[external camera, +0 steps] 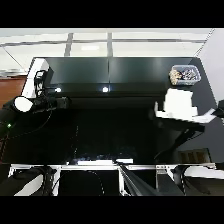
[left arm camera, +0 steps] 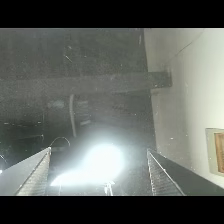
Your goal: Fold the box and place the chain.
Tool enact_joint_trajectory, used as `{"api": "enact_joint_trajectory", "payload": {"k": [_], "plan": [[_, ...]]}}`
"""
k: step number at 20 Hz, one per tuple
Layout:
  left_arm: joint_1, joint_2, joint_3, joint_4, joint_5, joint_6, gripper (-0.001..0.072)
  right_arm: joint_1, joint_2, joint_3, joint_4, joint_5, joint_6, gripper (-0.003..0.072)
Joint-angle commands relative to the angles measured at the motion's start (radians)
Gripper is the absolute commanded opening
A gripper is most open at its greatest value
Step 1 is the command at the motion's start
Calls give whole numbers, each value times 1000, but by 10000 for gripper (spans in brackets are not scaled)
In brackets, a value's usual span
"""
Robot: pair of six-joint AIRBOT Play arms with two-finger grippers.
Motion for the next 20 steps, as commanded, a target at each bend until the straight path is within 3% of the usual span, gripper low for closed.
{"api": "enact_joint_trajectory", "payload": {"k": [1,5,8,11,14,16,20], "plan": [[0,0,1,0,-2,0,718,79,87,-96,232,27,-69,18],[0,0,1,-16,-41,0,719,168,301,-359,467,-81,-154,18],[0,0,1,-32,-55,0,719,283,513,-648,754,-280,-199,18],[0,-3,1,-130,-82,1,719,495,697,-879,949,-526,-264,19],[0,-39,2,-290,-168,71,719,726,737,-955,985,-719,-267,19],[0,-101,3,-488,-248,250,719,858,737,-956,986,-817,-266,18],[1,-296,41,-792,-397,456,719,992,737,-956,986,-903,-256,19]]}}
